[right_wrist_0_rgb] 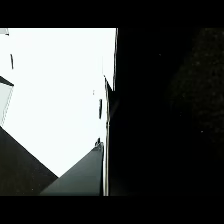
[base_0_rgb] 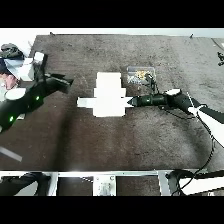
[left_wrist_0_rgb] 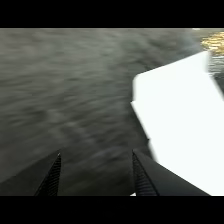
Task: Fold the box and place the chain.
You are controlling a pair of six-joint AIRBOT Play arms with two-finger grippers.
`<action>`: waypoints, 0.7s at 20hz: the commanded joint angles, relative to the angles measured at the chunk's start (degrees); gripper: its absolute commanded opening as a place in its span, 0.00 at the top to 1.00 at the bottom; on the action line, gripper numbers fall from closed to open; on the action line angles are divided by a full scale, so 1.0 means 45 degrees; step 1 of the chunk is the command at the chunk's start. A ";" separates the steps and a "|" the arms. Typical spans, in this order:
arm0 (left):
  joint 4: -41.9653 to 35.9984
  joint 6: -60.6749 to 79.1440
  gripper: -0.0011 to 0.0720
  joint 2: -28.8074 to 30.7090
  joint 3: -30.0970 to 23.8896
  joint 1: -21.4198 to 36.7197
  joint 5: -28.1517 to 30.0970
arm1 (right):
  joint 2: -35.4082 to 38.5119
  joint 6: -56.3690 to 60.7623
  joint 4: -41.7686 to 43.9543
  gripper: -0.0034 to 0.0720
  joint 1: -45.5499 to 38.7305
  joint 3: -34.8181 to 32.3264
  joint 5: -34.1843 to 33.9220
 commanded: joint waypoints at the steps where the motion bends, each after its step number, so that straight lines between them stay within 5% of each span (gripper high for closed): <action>1: 0.1831 -0.2200 0.35 -0.3264 0.3177 0.0141 -0.3672 | -0.0010 -0.0087 0.0049 0.96 0.0034 0.0010 0.0034; 5: 0.4823 -0.5746 0.31 -0.6489 0.7242 0.0141 -0.7237 | -0.0010 -0.0180 0.0044 0.97 0.0034 0.0010 0.0083; 8: 0.5221 -0.6917 0.31 -0.8446 0.9879 0.0141 -0.9321 | -0.0044 -0.0180 0.0044 0.97 0.0034 0.0010 0.0078; 14: 0.5518 -0.8553 0.31 -1.1137 1.3177 0.0131 -1.0618 | -0.0306 -0.0180 0.0083 0.96 0.0034 0.0005 0.0214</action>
